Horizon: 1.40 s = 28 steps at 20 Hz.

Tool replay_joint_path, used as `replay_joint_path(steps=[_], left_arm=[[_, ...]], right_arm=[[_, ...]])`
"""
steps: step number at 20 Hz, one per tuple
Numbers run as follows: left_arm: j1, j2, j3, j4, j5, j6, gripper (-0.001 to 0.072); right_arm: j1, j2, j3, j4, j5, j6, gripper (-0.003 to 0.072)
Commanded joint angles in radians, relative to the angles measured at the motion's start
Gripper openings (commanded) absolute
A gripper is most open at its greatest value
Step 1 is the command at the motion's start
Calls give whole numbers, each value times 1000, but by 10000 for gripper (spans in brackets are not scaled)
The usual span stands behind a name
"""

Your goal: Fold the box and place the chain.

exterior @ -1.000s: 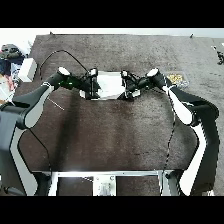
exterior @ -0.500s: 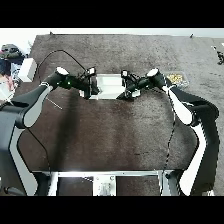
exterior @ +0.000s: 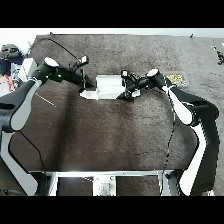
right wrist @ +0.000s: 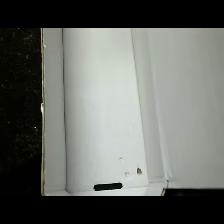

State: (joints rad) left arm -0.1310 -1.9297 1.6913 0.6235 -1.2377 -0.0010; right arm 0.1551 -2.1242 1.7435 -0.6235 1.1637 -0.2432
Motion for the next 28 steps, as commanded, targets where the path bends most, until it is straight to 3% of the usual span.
replay_joint_path(steps=[1,6,13,21,28], left_arm=[[35,72,-3,65,8,-266,6],[108,180,-99,87,98,-541,6],[146,192,-271,80,141,-789,7],[203,180,-298,103,179,-929,9],[146,50,-298,6,156,-941,9]], right_arm=[[1,-1,0,0,0,0,471],[1,-1,0,0,0,0,471],[1,-1,0,0,0,0,471],[1,-1,0,0,0,0,471],[1,-1,0,0,0,0,471]])
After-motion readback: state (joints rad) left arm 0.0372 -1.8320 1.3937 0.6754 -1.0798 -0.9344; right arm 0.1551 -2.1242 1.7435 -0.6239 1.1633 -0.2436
